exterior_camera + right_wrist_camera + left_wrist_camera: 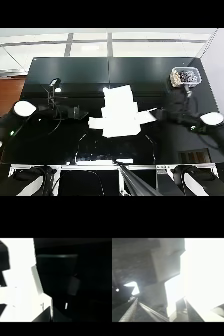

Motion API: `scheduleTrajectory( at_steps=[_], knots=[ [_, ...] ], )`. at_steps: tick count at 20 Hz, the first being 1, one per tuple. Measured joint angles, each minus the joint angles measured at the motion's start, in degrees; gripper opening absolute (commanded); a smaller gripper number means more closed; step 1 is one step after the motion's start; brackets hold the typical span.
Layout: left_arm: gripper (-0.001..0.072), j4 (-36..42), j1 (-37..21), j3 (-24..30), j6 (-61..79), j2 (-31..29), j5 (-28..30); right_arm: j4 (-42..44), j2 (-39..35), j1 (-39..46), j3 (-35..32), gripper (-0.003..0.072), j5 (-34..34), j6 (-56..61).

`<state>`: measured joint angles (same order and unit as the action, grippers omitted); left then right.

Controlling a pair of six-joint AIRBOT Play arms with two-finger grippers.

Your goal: Fold the box and place the chain.

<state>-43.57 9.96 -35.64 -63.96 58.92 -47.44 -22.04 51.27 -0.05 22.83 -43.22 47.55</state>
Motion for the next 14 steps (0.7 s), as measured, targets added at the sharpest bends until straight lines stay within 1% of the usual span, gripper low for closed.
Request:
scheduleTrajectory(
  at_steps=[2,4,7,10,11,13,14],
  knots=[
    [0.0691,3.9,-0.4,-4.5,1.6,7.0,-3.1,2.7,-0.4,-6.9,-2.8,0.0016,5.9,-0.2],
    [0.0691,7.8,-1.3,-10.1,3.1,15.1,-7.8,4.1,-0.6,-12.2,-4.3,0.0016,10.3,0.0],
    [0.0691,11.3,-2.0,-17.9,3.6,26.5,-15.8,5.3,-0.7,-16.2,-5.2,0.0016,14.1,0.5],
    [0.0688,12.8,-1.3,-22.5,3.4,34.1,-23.0,5.7,-0.7,-17.8,-5.7,0.0017,15.6,0.9],
    [0.0668,12.7,-0.8,-23.4,3.5,36.0,-25.1,5.7,-0.7,-18.1,-5.7,0.0016,16.0,0.9],
    [0.056,13.2,-0.1,-24.4,5.2,38.7,-28.3,5.9,-0.7,-18.4,-5.8,0.0017,16.3,1.0],
    [0.0518,13.2,0.2,-24.8,6.6,39.6,-29.8,6.0,-0.7,-18.5,-5.8,0.0016,16.4,1.0]
  ],
)
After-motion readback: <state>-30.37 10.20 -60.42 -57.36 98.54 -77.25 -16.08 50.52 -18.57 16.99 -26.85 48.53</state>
